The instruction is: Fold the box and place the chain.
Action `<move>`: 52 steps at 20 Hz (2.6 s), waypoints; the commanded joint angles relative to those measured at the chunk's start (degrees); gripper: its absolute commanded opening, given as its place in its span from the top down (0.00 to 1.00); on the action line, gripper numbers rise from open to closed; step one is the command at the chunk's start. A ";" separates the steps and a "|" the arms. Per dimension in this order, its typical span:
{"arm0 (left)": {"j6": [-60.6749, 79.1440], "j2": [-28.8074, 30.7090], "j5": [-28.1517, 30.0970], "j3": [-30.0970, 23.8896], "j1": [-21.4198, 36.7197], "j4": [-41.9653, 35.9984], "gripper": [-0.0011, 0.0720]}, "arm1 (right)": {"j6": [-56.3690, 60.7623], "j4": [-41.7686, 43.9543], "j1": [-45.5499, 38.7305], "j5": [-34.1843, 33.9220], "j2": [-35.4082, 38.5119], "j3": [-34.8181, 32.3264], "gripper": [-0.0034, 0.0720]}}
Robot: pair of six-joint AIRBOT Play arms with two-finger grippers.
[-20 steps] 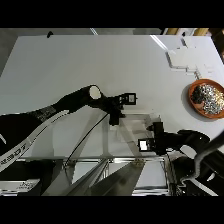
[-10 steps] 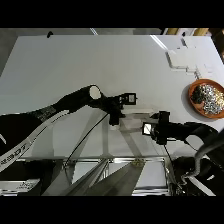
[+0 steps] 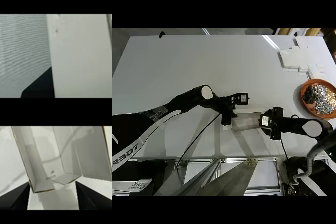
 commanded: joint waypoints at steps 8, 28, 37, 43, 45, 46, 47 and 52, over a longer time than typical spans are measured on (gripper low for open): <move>0.04 0.02 -0.04 -0.02 0.00 0.02 0.97 | -24.50 17.00 -9.86 2.78 -11.61 2.29 0.16; 0.04 0.02 -0.04 -0.02 0.00 0.02 0.97 | -24.33 20.46 -9.92 7.41 -21.84 2.21 0.17; 0.04 0.00 -0.04 -0.02 0.00 0.02 0.97 | -27.34 22.40 -9.27 4.68 -24.46 2.21 0.17; 0.02 0.02 -0.02 -0.02 0.00 0.02 0.97 | -27.34 22.56 -8.46 3.78 -24.63 2.23 0.42; 0.04 0.02 -0.04 -0.02 0.00 0.02 0.97 | -27.30 22.53 -8.46 3.85 -24.61 2.23 0.49; 0.04 0.02 -0.04 -0.02 0.00 0.02 0.97 | -27.30 22.53 -8.46 3.85 -24.63 2.23 0.49; 0.04 0.00 -0.04 -0.02 0.00 0.02 0.97 | -27.30 22.58 -8.46 3.98 -24.61 2.23 0.48; 0.04 0.00 -0.04 -0.02 0.00 0.02 0.97 | -27.30 22.58 -8.46 3.98 -24.61 2.23 0.48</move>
